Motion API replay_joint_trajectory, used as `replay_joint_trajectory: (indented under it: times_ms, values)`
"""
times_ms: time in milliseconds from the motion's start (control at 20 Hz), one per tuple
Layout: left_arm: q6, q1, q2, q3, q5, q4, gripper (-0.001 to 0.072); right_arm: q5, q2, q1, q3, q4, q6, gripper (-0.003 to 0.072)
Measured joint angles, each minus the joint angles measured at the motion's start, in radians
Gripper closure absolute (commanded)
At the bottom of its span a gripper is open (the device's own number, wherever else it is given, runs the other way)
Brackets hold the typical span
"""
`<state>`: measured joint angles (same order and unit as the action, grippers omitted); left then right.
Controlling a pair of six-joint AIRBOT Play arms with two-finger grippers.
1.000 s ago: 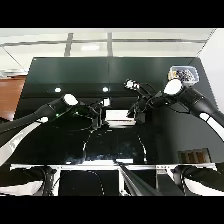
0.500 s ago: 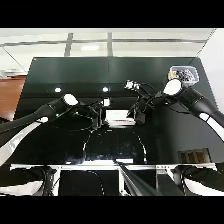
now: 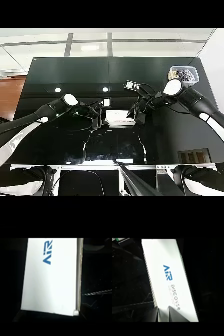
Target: Fold the box and place the chain.
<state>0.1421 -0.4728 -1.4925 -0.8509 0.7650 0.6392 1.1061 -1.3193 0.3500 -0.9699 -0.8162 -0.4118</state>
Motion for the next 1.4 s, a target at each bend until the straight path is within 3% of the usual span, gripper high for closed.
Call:
replay_joint_trajectory:
  times_ms: [150,250,1050,1200,1250,1400]
  values:
    - [0.0,0.0,0.0,0.0,0.0,0.0,0.0315,0.0,0.0,0.0,0.01,0.001,0.0,0.0585]
    - [0.0,0.0,0.0,0.0,0.0,0.0,0.0315,0.004,0.0,0.0,0.014,0.0,-0.005,0.0476]
    - [-0.001,0.0,0.0,0.0,0.001,0.0,0.0315,0.018,0.023,-0.005,0.019,0.012,-0.056,0.0477]
    - [-0.001,0.0,0.0,0.0,0.0,0.0,0.0315,0.034,0.061,-0.035,0.018,0.04,-0.104,0.0502]
    - [-0.001,0.0,0.0,0.0,0.0,0.0,0.0315,0.047,0.072,-0.05,0.018,0.059,-0.139,0.0653]
    - [-0.001,0.0,0.0,0.0,0.0,0.0,0.0315,0.106,0.091,-0.095,0.042,0.126,-0.275,0.0669]
